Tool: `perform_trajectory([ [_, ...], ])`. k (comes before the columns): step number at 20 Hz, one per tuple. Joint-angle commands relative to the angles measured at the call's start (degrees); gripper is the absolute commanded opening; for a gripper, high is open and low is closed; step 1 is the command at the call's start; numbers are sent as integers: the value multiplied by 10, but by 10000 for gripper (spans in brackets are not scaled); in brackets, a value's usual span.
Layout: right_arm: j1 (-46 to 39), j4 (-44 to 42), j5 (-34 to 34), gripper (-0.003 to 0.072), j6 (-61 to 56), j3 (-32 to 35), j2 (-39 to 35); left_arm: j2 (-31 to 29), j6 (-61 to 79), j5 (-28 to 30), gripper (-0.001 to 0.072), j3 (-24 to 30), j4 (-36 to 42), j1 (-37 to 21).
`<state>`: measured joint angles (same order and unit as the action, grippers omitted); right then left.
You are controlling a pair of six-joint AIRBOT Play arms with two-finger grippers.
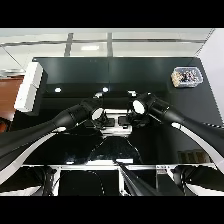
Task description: Fold the box and place the chain.
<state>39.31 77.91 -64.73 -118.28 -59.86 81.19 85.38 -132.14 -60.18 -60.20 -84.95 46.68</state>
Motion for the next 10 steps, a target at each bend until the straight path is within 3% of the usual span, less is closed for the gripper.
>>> perform_trajectory([
  [1, -12, 2, -60, 494, 94, -25, -44, 0, 0, -3, 30, 0, 0, 0],
  [4, -45, 3, -95, 494, 167, -59, -126, 0, 0, -3, 30, 0, 0, 0],
  [6, -86, 28, -74, 495, 202, -75, -182, 0, 0, -3, 30, 0, 0, 0],
  [10, -191, 285, 8, 497, 227, -70, -216, 0, 0, -3, 30, 0, 0, 0],
])
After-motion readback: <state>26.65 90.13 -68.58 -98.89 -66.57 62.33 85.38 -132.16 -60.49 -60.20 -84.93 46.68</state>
